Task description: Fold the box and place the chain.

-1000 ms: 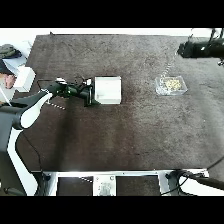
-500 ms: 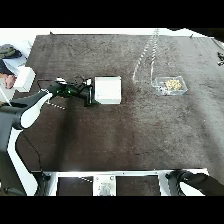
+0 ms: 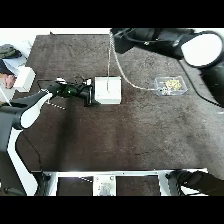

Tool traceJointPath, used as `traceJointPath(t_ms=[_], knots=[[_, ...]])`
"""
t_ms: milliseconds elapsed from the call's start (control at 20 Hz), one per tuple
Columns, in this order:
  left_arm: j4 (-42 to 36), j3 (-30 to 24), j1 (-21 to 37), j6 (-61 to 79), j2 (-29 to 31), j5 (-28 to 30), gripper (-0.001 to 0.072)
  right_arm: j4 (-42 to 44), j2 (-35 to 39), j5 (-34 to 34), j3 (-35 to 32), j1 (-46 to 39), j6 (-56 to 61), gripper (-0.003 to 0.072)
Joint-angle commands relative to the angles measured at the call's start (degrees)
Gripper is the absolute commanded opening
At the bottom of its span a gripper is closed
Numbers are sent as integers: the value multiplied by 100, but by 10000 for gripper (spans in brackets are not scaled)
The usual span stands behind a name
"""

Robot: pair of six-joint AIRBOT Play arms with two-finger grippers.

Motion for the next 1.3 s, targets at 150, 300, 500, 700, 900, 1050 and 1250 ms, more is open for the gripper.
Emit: traceJointPath(t_ms=[150,300,500,700,900,1050,1250], knots=[[0,0,2,2,-2,2,286,-76,-673,116,2,118,2,-12],[0,0,2,2,-2,2,286,-160,-949,225,-4,118,7,-11],[0,0,2,2,-2,2,286,-739,-1228,463,-63,79,299,275],[0,0,2,2,-2,2,286,-1040,-1093,1104,-85,-341,632,322],[2,0,2,2,-2,2,286,-1043,-562,1574,-758,-1056,1091,322],[0,0,2,2,-2,2,286,-1069,-11,1193,-1937,-1637,1556,323],[2,0,2,2,-2,0,286,-1062,297,111,-3445,-2470,2463,324]])
